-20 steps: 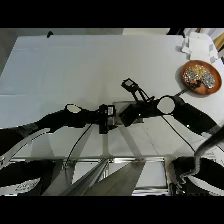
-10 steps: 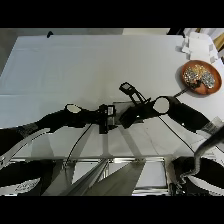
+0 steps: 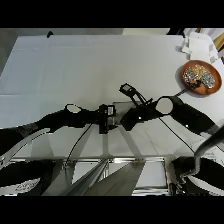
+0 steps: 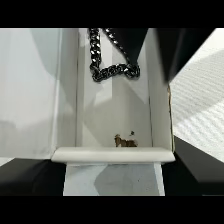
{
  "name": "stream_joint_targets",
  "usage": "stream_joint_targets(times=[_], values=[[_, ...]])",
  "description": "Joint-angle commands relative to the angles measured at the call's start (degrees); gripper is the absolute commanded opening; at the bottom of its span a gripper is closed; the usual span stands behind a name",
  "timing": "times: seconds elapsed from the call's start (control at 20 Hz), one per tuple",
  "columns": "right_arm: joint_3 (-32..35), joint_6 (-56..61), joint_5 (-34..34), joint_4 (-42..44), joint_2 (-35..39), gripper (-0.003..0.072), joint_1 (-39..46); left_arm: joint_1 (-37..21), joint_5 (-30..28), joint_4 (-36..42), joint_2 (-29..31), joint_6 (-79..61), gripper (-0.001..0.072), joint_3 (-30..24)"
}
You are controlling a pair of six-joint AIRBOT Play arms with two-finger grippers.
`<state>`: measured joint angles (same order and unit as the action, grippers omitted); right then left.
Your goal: Fold the box and place the chain.
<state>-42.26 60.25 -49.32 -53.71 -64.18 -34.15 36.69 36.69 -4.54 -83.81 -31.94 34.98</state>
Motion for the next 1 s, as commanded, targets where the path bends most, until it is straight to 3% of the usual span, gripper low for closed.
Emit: stream_joint_targets(times=[0.0, 0.15, 0.25, 0.45, 0.7, 0.95], values=[[0.0, 5.9, -4.17, -10.01, 7.15, 0.0192, 0.0, -0.04, -0.02, 0.0, 0.02, 0.0, 0.0134, 0.02], [0.0, 12.98, -9.73, -22.84, 13.99, 0.0192, 0.02, -0.04, -0.02, 0.0, 0.02, 0.0, 0.0135, 0.02], [0.0, 16.35, -13.16, -27.08, 16.87, 0.0192, 1.79, -0.04, -0.02, 0.0, 0.02, 0.0, 0.0135, 0.02], [0.0, 17.99, -15.21, -27.32, 17.51, 0.0191, 10.67, -0.04, -0.02, 0.0, 0.02, 0.0, 0.0135, 0.02], [0.0, 17.97, -9.81, -27.69, 17.49, 0.0191, 22.49, -0.04, -0.02, 0.0, 0.02, 0.0, 0.0135, 0.02], [0.02, 17.94, -8.9, -27.1, 17.49, 0.0191, 24.74, -0.04, -0.02, 0.0, 0.02, 0.0, 0.0135, 0.02]])
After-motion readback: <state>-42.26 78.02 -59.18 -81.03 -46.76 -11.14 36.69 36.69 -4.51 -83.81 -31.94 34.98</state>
